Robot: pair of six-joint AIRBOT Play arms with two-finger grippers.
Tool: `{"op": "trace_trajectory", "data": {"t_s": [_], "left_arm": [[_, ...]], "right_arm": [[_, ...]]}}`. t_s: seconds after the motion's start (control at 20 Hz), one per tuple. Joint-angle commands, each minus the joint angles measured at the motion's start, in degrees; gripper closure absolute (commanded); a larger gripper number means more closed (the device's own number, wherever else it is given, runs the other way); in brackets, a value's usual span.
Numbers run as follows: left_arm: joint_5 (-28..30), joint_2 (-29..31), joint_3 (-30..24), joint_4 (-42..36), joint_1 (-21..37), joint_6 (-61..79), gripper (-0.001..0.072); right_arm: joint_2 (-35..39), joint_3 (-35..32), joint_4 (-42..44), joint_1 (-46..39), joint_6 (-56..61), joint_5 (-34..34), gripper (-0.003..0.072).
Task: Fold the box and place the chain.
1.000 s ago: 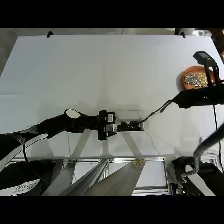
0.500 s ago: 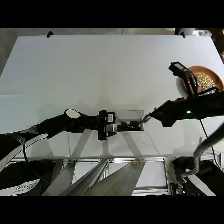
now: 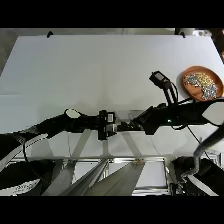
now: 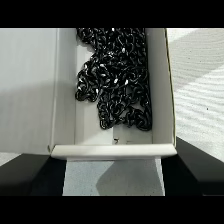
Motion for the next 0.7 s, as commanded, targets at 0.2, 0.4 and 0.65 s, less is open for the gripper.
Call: {"op": "trace_trajectory", "data": {"t_s": [0.2,0.4,0.65], "left_arm": [[0.02,0.04,0.02,0.00,0.04,0.00,0.0573],[0.02,0.04,0.02,0.00,0.04,0.00,0.0573],[0.02,0.04,0.02,0.00,0.04,0.02,0.0573]], "right_arm": [[-11.45,-8.07,2.58,0.76,0.04,-14.34,0.0621],[-17.70,-8.07,3.43,0.76,-0.35,-15.76,0.0556],[-12.90,-7.93,5.60,-0.09,-6.32,-14.93,0.0554]]}}
